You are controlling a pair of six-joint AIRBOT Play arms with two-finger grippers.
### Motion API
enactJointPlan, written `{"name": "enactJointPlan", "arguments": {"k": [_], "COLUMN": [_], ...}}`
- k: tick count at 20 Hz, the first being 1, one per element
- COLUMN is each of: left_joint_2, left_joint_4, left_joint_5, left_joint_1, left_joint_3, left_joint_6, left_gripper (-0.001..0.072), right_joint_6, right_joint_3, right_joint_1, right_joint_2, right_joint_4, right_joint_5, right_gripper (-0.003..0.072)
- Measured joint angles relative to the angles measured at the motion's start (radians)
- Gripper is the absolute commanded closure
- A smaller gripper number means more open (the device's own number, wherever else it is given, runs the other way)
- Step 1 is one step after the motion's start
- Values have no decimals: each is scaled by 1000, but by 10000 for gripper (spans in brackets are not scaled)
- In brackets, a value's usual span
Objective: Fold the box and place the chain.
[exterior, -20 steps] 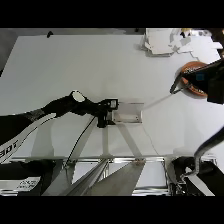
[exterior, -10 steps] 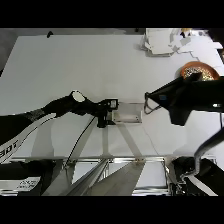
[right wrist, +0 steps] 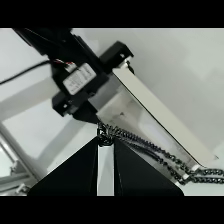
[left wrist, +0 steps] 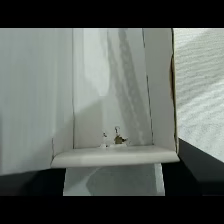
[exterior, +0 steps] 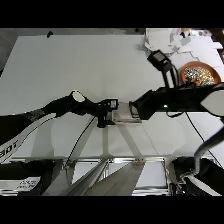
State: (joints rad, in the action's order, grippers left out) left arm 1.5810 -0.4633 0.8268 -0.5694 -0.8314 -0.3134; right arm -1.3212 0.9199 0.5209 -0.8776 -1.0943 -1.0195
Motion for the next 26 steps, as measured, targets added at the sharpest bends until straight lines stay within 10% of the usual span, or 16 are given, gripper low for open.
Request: {"name": "enactJointPlan", "arguments": {"k": [7, 10, 18, 26], "left_joint_2": [0, 0, 0, 0], "left_joint_4": [0, 0, 0, 0], "left_joint_5": [0, 0, 0, 0], "left_joint_1": [0, 0, 0, 0], "left_joint_3": [0, 0, 0, 0], "left_joint_6": [0, 0, 0, 0], "left_gripper": [457, 457, 457, 457], "right_joint_6": [9, -15, -40, -121], "right_joint_3": [-106, -116, -75, -14], "right_joint_1": [75, 84, 76, -260], "right_joint_2": [-167, -219, -166, -40], "right_joint_4": [-37, -57, -132, -388], "right_joint_5": [141, 171, 82, -51], "right_gripper": [666, 502, 531, 491]}}
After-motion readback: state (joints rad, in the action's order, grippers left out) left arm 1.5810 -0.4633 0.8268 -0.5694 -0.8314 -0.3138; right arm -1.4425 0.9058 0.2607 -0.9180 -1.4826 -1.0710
